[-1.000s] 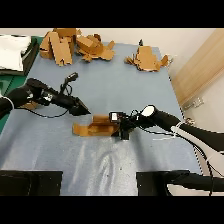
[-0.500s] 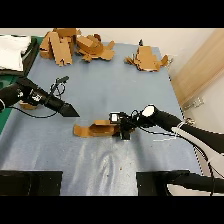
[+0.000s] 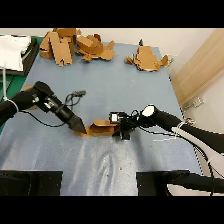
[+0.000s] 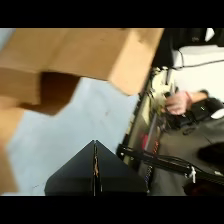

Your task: Fold the box.

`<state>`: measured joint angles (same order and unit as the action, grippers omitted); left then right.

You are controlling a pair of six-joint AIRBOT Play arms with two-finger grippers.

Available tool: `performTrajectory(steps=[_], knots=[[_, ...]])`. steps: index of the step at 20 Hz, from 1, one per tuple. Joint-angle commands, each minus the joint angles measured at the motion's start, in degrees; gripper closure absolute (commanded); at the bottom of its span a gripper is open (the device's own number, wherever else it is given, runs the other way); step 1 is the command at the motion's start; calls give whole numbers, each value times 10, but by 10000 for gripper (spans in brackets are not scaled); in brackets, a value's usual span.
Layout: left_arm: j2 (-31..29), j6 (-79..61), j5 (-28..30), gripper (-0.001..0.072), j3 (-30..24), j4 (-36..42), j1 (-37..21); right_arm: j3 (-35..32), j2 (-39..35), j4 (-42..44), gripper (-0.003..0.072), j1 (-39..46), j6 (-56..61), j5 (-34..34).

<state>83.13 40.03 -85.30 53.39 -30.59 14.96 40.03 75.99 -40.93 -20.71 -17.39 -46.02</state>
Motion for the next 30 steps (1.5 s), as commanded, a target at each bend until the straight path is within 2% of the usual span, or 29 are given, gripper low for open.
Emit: performTrajectory(steps=[1,4,6,9,10,18,30], knots=[[0,34,16,703,-5,52,82,1,0,2,197,0,0,0],[0,43,116,703,2,98,126,1,0,2,197,0,0,0],[0,74,174,703,7,126,125,1,-1,2,197,0,0,0],[1,116,283,703,22,123,127,1,0,2,197,0,0,0],[5,128,300,703,28,122,129,1,0,2,197,0,0,0],[62,185,333,703,42,104,128,1,0,2,197,0,0,0],[65,215,349,703,47,69,96,1,0,2,197,0,0,0]])
